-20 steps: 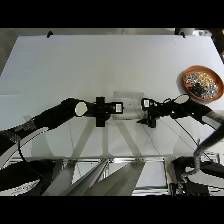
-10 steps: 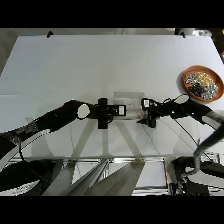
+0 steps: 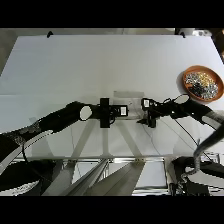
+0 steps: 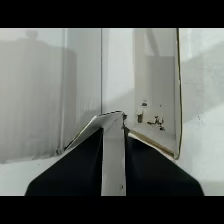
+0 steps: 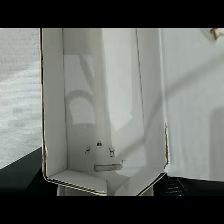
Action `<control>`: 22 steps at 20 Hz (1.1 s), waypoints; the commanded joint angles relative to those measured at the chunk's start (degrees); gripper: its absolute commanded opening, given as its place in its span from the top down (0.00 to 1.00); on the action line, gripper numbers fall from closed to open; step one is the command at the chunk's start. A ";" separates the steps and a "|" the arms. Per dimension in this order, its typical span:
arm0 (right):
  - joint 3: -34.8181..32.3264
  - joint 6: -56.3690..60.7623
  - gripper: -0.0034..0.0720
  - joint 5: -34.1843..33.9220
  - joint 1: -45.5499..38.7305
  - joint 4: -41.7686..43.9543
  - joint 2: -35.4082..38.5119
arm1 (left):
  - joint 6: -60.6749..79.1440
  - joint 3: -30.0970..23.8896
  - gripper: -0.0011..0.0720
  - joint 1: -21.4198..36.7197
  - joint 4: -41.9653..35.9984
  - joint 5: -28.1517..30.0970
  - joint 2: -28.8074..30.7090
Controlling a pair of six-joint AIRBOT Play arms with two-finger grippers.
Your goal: Fold the box and place the chain.
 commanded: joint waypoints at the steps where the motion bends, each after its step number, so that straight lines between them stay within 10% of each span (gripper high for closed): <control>1: 0.04 0.02 0.42 0.00 0.00 0.02 0.04 | 0.00 0.00 0.77 -0.87 -0.59 0.92 -0.94; 12: 0.04 0.00 0.42 0.00 0.00 0.02 0.04 | -0.04 0.00 0.57 -1.75 -0.70 2.58 -1.49; 15: 0.04 0.02 0.42 0.00 0.00 0.02 0.04 | -0.07 0.00 0.35 -1.75 -0.70 2.60 -1.49; 22: 0.04 0.00 0.42 0.00 0.00 0.02 0.04 | -0.07 0.00 0.36 -1.75 -0.70 2.60 -1.49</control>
